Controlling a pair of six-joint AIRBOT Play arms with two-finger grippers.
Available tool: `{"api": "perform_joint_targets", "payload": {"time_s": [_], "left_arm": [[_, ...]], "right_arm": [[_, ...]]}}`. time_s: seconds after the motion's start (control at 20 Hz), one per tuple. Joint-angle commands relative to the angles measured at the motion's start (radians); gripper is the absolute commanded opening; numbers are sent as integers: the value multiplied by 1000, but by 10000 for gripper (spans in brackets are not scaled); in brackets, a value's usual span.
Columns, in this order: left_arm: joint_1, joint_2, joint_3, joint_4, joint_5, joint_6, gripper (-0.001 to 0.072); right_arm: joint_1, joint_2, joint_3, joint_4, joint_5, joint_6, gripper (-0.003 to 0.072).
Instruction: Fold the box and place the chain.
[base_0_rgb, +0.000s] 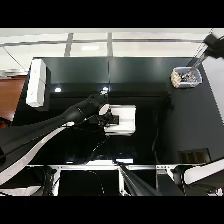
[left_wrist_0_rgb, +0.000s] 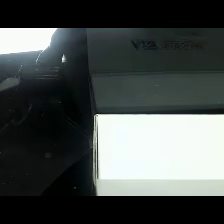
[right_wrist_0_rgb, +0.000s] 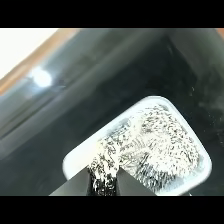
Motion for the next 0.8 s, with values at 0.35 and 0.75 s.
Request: {"api": "perform_joint_targets", "payload": {"time_s": [0.35, 0.75], "left_arm": [[1, 0, 1, 0, 0, 0, 29], [1, 0, 1, -1, 0, 0, 29]], "right_arm": [[-5, 470, -14, 455, 138, -332, 8], [116, 689, -158, 497, 259, -342, 7]]}}
